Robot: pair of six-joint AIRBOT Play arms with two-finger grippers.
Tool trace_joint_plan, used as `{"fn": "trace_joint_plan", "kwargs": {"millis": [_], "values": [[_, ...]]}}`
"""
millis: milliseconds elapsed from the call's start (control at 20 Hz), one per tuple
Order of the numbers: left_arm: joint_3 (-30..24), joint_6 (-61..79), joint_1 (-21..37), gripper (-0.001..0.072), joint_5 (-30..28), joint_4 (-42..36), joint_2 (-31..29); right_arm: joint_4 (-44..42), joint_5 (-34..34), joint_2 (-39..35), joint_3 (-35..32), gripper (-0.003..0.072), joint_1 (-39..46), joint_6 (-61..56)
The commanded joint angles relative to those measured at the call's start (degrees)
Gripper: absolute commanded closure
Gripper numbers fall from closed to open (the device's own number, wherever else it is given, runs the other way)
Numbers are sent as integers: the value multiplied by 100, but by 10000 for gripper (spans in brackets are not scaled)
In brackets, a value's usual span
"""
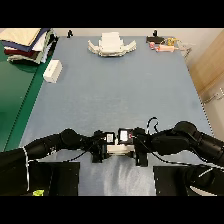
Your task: Fold the box.
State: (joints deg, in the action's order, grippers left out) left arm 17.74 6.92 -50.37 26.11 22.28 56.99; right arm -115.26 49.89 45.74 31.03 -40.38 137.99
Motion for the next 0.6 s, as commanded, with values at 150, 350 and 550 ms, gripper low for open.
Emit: {"fn": "trace_joint_plan", "kwargs": {"millis": [150, 350, 550], "values": [[0, -4, 2, 197, -11, 0, 2, -33, 35, -103, 181, 325, -7, -363], [0, -4, 2, 197, -11, 0, 2, -17, 267, -439, 256, 638, 13, -1058], [0, -4, 2, 197, -13, 0, 2, -487, -393, -522, -232, 681, 9, -1215]]}}
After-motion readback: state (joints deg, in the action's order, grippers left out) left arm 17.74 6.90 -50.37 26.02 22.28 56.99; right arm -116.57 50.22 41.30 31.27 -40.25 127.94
